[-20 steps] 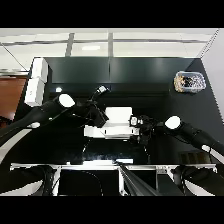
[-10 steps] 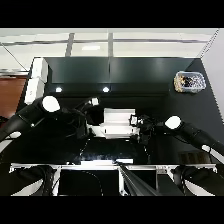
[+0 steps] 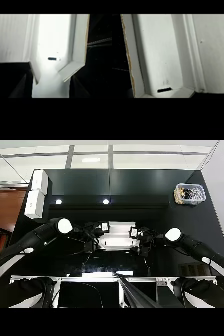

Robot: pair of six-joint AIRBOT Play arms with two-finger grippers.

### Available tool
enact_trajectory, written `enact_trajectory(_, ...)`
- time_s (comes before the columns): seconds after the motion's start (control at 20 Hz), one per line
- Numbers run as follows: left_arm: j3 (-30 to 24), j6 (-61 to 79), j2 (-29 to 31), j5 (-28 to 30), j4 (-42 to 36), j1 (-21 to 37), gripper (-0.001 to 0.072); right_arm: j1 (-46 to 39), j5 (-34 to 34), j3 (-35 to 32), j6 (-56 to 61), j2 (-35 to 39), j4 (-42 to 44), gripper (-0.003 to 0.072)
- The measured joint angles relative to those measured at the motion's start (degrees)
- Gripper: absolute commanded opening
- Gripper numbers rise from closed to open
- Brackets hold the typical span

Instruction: Fold the box and place the chain.

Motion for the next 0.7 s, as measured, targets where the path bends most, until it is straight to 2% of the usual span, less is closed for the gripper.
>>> enact_trajectory(0.1, -0.1, 0.4, -0.3, 0.9, -0.3, -0.8, 0.0255, 0.0, 0.0, 0.0, 0.0, 0.0, 0.0, 0.0422)
enact_trajectory(0.45, -0.1, 0.8, -0.8, 2.1, -9.0, -1.7, 0.0238, 0.0, 0.1, 0.0, 0.0, 0.0, 0.0, 0.0422)
enact_trajectory(0.7, -0.1, 0.7, -3.3, 2.4, -15.2, -1.7, 0.0221, 0.0, 0.0, 0.0, 0.0, 0.0, 0.0, 0.0422)
